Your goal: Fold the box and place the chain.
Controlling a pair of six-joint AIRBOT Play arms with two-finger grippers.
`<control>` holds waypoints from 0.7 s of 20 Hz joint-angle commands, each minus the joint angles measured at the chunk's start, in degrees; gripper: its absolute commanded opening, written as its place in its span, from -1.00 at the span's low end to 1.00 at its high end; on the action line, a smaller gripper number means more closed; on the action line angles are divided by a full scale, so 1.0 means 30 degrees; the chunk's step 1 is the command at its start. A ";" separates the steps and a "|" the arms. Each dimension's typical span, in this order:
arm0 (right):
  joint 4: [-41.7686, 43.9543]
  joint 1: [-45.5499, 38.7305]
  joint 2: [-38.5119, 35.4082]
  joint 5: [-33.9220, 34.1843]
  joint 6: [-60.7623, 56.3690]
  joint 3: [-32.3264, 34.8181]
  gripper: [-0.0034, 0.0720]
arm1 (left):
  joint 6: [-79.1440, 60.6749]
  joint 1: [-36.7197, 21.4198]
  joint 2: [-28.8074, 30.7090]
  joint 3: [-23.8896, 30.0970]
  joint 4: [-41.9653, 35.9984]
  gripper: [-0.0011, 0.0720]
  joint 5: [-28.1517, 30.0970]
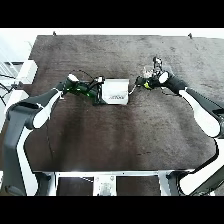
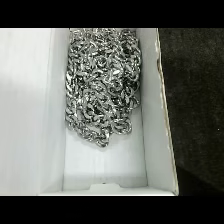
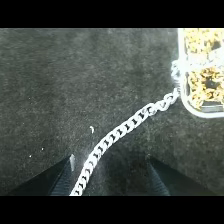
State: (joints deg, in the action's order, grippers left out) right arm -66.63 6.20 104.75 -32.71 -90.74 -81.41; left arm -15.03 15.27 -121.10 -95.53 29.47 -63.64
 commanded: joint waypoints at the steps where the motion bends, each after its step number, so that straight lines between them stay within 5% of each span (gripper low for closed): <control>1: -0.1049 0.0306 0.0852 -0.1945 -0.1275 -0.1545 0.45 | 0.0000 0.0000 0.0007 0.0000 -0.0007 0.00 -0.0007; 4: -0.2856 0.0867 0.1698 -0.3963 -0.2652 -0.3082 0.44 | 0.0007 0.0000 0.0007 0.0000 -0.0189 0.00 -0.0015; 7: -0.4452 0.1348 0.2761 -0.6623 -0.3351 -0.4459 0.17 | 0.0007 0.0000 0.0007 0.0000 -0.0423 0.00 -0.0015; 10: -0.4663 0.1603 0.2936 -0.6936 -0.3614 -0.4852 -0.75 | 0.0007 -0.0007 0.0007 0.0000 -0.0415 0.00 -0.0007; 14: -0.5654 0.2244 0.1654 -0.6921 -0.3548 -0.5217 -0.89 | 0.0007 0.0000 0.0007 0.0000 -0.0423 0.00 -0.0007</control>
State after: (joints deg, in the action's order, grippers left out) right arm -80.27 11.64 111.96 -52.45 -100.90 -95.94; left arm -15.00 15.27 -121.12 -95.53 28.38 -63.66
